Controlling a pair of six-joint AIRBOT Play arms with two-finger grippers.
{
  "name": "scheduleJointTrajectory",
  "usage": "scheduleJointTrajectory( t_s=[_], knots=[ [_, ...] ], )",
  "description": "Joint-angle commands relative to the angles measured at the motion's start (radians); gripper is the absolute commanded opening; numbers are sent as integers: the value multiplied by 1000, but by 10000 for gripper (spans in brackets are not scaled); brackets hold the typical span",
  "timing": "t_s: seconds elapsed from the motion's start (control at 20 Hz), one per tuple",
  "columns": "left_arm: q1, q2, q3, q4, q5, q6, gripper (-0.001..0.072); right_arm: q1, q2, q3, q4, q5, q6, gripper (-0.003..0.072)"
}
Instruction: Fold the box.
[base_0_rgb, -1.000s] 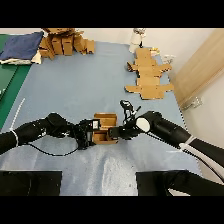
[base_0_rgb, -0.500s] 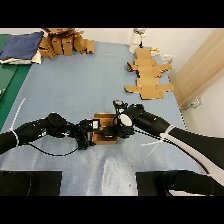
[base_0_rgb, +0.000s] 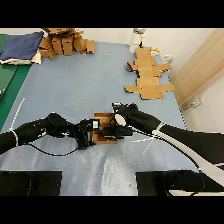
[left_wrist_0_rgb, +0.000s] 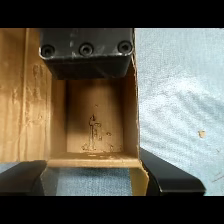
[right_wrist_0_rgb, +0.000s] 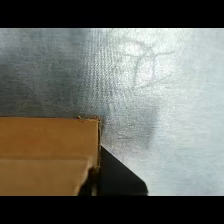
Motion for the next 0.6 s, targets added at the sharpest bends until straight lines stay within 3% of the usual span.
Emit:
scheduleJointTrajectory(
  t_s=[0.0, 0.05, 0.1, 0.15, 0.2, 0.55],
  knots=[
    [-1, 0, 0, 1, 0, 3, 414, 2, -3, 4, -3, -11, -2, 6],
    [-1, 0, 0, 1, 0, 3, 414, 2, -3, 4, -2, -18, -6, 6],
    [-1, 0, 0, 1, 1, 3, 415, 2, -1, 5, 2, -21, -10, 77],
    [-1, 0, 0, 1, 0, 3, 414, 2, -1, 10, 8, -17, -10, 296],
    [-1, 0, 0, 1, 0, 3, 414, 2, 2, 18, 8, -5, -10, 379],
    [-1, 0, 0, 1, 1, 3, 415, -1, 54, 40, -70, 137, 10, 380]
  ],
)
